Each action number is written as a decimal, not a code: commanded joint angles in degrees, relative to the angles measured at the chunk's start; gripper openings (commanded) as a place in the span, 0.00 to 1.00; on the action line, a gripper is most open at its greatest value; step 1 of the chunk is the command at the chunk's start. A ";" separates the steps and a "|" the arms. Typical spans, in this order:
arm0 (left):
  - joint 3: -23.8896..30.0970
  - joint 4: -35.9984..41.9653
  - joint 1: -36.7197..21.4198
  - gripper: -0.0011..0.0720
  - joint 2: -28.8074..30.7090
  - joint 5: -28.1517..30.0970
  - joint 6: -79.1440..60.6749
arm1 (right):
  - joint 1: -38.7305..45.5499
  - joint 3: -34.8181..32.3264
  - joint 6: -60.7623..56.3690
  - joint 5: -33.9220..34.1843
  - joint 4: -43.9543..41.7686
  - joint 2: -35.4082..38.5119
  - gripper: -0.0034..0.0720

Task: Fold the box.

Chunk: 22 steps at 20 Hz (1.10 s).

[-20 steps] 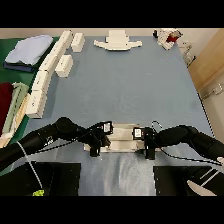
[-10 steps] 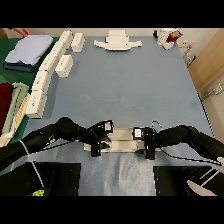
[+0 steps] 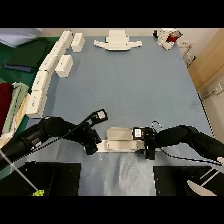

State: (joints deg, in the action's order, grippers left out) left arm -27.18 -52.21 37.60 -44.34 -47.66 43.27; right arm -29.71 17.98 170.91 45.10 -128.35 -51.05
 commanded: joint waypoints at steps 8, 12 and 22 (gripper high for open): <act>0.15 -16.92 -24.76 0.03 7.19 -14.40 44.33 | -0.02 0.04 -0.02 0.00 0.00 0.04 0.69; 6.40 -0.76 -27.56 0.03 1.05 -12.09 34.56 | -0.02 0.04 -0.02 -0.02 0.00 0.04 0.69; 9.49 14.78 -7.69 0.03 -6.73 4.63 32.54 | -0.02 0.04 -0.02 -0.02 0.00 0.02 0.69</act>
